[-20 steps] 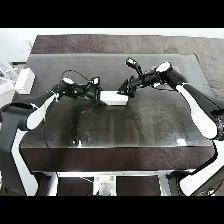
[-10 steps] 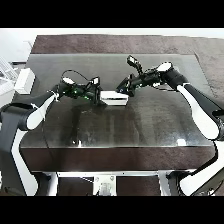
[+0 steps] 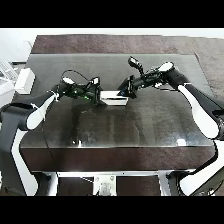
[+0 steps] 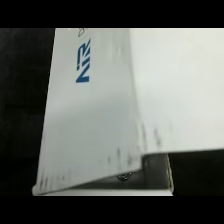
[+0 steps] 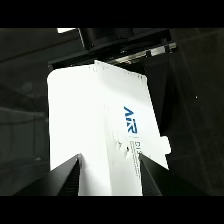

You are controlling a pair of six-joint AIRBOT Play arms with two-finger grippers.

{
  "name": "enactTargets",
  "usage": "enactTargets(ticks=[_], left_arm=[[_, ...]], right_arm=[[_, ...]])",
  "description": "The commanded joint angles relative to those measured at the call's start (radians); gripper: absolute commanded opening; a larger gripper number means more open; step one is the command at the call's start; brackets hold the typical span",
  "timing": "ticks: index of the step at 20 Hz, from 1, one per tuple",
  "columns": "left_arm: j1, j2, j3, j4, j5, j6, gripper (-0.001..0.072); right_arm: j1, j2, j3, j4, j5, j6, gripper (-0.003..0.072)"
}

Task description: Fold the box and place the chain.

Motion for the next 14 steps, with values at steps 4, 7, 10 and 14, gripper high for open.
enactTargets(ticks=[4,7,10,14], left_arm=[[0.001,0.001,0.0,0.0,0.0,0.0,0.0472],[0.001,0.001,0.0,0.0,0.0,0.0,0.0471],[0.001,0.001,0.0,0.0,0.0,0.0,0.0471],[0.001,0.001,0.0,0.0,0.0,0.0,0.0472]], right_arm=[[0.001,-0.008,0.0,-0.001,-0.02,-0.068,0.0513],[0.003,-0.008,0.0,-0.016,-0.051,-0.071,0.0513],[0.026,-0.008,0.002,-0.06,-0.067,-0.071,0.0513],[0.045,-0.007,0.015,-0.064,0.007,-0.127,0.0493]])
